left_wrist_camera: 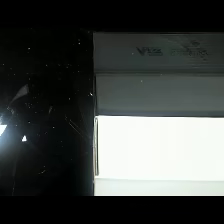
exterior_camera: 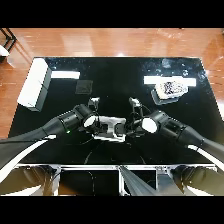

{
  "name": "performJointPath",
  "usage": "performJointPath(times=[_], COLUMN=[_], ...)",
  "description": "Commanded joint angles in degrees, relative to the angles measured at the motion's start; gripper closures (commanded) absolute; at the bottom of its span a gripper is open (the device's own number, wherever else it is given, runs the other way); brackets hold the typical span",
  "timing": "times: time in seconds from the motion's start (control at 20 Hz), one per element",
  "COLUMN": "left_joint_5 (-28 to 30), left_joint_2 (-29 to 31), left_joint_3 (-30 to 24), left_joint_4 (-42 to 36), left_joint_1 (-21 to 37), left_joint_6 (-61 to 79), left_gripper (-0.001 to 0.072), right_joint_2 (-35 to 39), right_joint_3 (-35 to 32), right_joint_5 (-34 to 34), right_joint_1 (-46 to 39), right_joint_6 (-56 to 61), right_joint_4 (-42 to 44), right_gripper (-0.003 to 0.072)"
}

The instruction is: Fold the box and place the chain.

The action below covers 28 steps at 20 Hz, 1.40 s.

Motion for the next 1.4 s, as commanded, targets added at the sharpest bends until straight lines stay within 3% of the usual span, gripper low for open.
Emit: performJointPath(times=[0.0, 0.2, 0.25, 0.5, 0.55, 0.8, 1.35], left_joint_5=[0.11, 0.11, 0.11, 0.26, 0.22, 0.22, 1.11], left_joint_2=[0.02, 0.02, 0.02, 0.02, 0.02, 0.02, 0.02], left_joint_3=[-0.04, -0.04, -0.04, -0.04, -0.04, -0.04, -0.04], left_joint_4=[0.00, 0.00, -0.02, 0.00, -0.02, -0.02, -0.02], left_joint_1=[0.04, 0.04, 0.04, 0.04, 0.04, 0.04, 0.04], left_joint_6=[0.00, -0.02, -0.02, -0.02, -0.02, 0.00, 0.00], left_gripper=[0.0683, 0.0683, 0.0683, 0.0683, 0.0683, 0.0683, 0.0682], right_joint_2=[-2.89, -6.03, -6.56, -7.80, -8.44, -10.99, -12.22], right_joint_3=[5.14, 7.58, 7.72, 9.33, 10.05, 12.13, 12.20], right_joint_5=[7.39, 11.06, 11.02, 11.54, 12.35, 14.69, 14.38], right_joint_1=[3.15, 5.84, 6.21, 6.29, 6.29, 6.43, 6.40], right_joint_6=[8.41, 11.89, 12.48, 14.58, 14.56, 14.91, 16.41], right_joint_4=[-9.20, -11.06, -11.04, -12.22, -12.33, -12.52, -13.64], right_gripper=[0.0159, 0.0160, 0.0223, 0.0233, 0.0322, 0.0380, 0.0380])
